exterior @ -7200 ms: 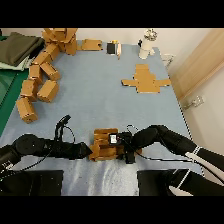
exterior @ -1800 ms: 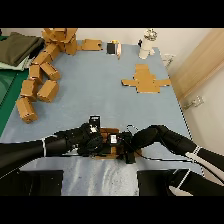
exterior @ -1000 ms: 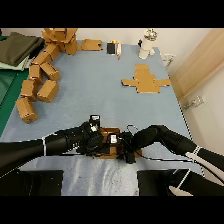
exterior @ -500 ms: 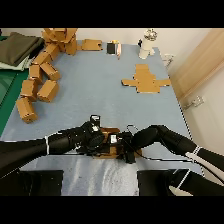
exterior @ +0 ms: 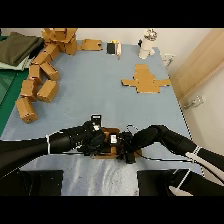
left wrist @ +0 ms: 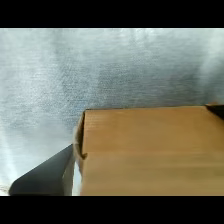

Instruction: Fold the box.

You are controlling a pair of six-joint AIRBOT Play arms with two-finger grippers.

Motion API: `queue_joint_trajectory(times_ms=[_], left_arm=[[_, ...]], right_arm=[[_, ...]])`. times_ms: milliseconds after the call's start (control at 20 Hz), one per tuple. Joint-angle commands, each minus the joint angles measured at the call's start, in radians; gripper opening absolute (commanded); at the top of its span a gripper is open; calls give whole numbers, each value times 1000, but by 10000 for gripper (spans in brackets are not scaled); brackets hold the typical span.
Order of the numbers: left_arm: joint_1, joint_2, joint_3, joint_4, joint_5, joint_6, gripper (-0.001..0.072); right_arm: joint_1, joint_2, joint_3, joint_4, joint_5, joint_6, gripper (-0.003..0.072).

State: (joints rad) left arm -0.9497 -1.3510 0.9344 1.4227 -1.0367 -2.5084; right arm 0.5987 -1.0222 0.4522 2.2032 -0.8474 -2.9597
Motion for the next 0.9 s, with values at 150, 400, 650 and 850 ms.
queue_joint_trajectory(times_ms=[150,400,650,850], left_arm=[[4,0,59,-14,-79,28,387],[30,37,68,-9,-124,31,387],[79,102,68,-8,-169,32,387],[110,132,68,-15,-196,33,387]], right_arm=[[1,0,0,0,0,0,502],[1,0,0,0,0,0,502],[1,0,0,0,0,0,502],[1,0,0,0,0,0,502]])
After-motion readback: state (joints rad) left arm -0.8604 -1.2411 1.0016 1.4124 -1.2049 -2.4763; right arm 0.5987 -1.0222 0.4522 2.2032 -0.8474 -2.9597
